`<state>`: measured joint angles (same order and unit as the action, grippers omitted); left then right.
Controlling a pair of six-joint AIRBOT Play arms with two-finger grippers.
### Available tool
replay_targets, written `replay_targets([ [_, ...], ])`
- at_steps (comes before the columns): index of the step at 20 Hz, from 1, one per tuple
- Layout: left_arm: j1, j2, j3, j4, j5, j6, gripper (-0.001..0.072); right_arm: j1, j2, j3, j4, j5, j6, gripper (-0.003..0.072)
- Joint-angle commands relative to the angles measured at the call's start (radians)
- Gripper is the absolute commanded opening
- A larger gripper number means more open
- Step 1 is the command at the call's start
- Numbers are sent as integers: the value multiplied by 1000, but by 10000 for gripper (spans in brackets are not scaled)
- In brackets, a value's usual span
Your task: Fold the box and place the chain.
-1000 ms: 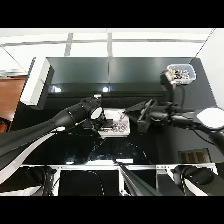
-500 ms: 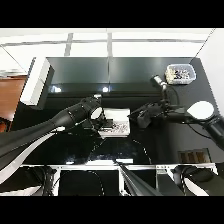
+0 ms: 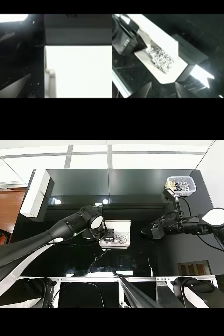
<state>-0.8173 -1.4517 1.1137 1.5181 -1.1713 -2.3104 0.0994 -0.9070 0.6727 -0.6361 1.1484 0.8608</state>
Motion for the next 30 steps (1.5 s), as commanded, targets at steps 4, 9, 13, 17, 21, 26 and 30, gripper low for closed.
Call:
replay_targets([
  [4, -37, 241, -12, 204, -169, 185, 532, -8, 1, 1, -14, 13, -2, 347],
  [9, 296, 485, -300, 188, -79, 232, 528, -8, 0, 1, -27, -5, -1, 347],
  [13, 489, 520, -499, -465, 217, 1243, 542, -8, 0, 1, -27, -7, 0, 347],
  [17, 437, 453, -546, -666, 234, 1949, 716, -8, 0, 1, -27, -8, 0, 347],
  [21, 382, 354, -539, -705, 288, 2364, 716, -8, 0, 1, -27, -8, 1, 348],
  [26, 424, 156, -470, -855, 298, 2572, 718, -8, 0, 1, -27, -10, 4, 347],
  [30, 455, 111, -452, -896, 299, 2572, 717, -8, 0, 1, -26, -10, 11, 347],
])
